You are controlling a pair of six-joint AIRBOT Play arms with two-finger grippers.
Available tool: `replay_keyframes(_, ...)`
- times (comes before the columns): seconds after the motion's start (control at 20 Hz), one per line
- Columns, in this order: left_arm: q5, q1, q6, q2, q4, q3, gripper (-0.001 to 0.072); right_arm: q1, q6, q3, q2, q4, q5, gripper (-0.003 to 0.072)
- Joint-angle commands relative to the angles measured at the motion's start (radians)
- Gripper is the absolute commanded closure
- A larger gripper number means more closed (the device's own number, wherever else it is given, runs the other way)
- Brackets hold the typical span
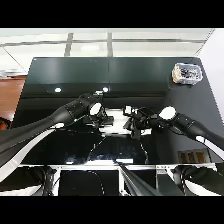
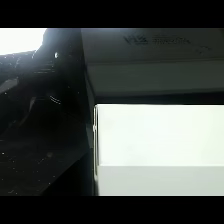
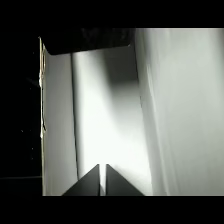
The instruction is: Fold the box and place the chain.
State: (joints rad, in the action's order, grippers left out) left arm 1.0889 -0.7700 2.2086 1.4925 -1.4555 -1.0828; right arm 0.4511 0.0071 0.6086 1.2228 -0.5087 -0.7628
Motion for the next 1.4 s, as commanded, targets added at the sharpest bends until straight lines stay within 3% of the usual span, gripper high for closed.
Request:
replay_keyframes(0.0,0.008,0.008,0.025,0.0,-0.003,-0.001,0.0683,-0.014,0.081,0.0,-0.074,-0.005,-0.004,0.0677)
replay_keyframes(0.15,0.021,0.013,0.024,0.0,-0.017,-0.001,0.0683,-0.086,0.186,0.0,-0.193,-0.044,-0.027,0.0676)
replay_keyframes(0.3,0.018,0.013,0.024,0.0,-0.021,-0.001,0.0683,-0.227,0.419,0.0,-0.283,-0.091,-0.064,0.0677)
replay_keyframes(0.45,0.013,0.013,0.024,0.0,-0.021,-0.001,0.0682,-0.399,0.771,-0.003,-0.299,-0.106,-0.064,0.0677)
replay_keyframes(0.65,0.016,0.013,0.024,0.0,-0.02,-0.001,0.0683,-0.6,1.371,-0.048,-0.267,-0.319,-0.137,0.0677)
replay_keyframes(0.75,0.016,0.013,0.024,0.0,-0.021,-0.001,0.0682,-0.619,1.4,-0.079,-0.236,-0.386,-0.191,0.0677)
replay_keyframes(0.9,0.016,0.013,0.024,0.0,-0.021,-0.001,0.0682,-0.599,1.401,-0.112,-0.156,-0.322,-0.245,0.0677)
replay_keyframes(1.15,0.014,0.013,0.024,0.0,-0.021,-0.001,0.0682,-0.393,1.179,-0.125,0.002,-0.039,-0.204,0.0677)
replay_keyframes(1.25,0.014,0.013,0.024,0.0,-0.021,-0.001,0.0682,-0.368,0.991,-0.123,0.034,0.164,-0.22,0.0675)
replay_keyframes(1.35,0.018,0.013,0.024,0.0,-0.021,-0.001,0.0683,-0.378,0.9,-0.12,0.033,0.26,-0.24,0.0674)
